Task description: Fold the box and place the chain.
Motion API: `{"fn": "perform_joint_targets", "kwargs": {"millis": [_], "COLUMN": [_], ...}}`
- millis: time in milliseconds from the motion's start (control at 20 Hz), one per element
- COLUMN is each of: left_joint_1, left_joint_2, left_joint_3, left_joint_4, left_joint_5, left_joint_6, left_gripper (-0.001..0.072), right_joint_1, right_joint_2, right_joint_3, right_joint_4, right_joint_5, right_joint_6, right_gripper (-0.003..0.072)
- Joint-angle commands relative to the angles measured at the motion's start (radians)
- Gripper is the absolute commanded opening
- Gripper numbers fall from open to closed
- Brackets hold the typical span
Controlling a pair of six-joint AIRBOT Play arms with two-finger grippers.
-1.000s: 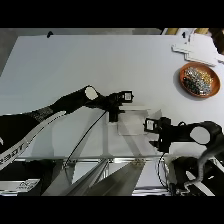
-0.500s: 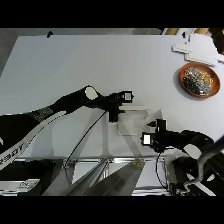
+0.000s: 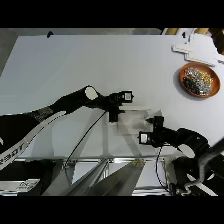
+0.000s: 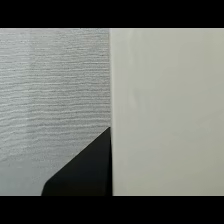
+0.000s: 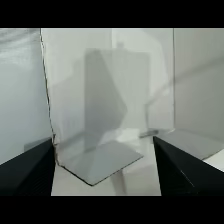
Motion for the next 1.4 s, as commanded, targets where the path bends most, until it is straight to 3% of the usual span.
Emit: {"fn": "perform_joint_targets", "kwargs": {"millis": [0, 300, 650, 1000, 1350], "left_joint_1": [-0.001, -0.001, -0.001, -0.001, -0.001], "left_joint_2": [0.0, 0.0, 0.0, 0.0, 0.0], "left_joint_3": [0.0, 0.0, 0.0, 0.0, 0.0], "left_joint_4": [0.0, 0.0, 0.0, 0.0, 0.0], "left_joint_5": [0.0, 0.0, 0.0, 0.0, 0.0], "left_joint_6": [0.0, 0.0, 0.0, 0.0, 0.0], "left_gripper": [0.0008, 0.0008, 0.0008, 0.0008, 0.0008], "right_joint_1": [-0.035, -0.176, -0.296, -0.444, -0.541], "right_joint_2": [-0.006, -0.013, -0.167, -0.241, -0.356], "right_joint_3": [0.047, 0.119, 0.188, 0.193, 0.247], "right_joint_4": [0.002, 0.151, 0.444, 0.716, 0.717], "right_joint_5": [0.016, 0.106, 0.188, 0.261, 0.385], "right_joint_6": [-0.005, -0.039, -0.366, -0.694, -0.701], "right_gripper": [0.0637, 0.0643, 0.0643, 0.0657, 0.0657]}}
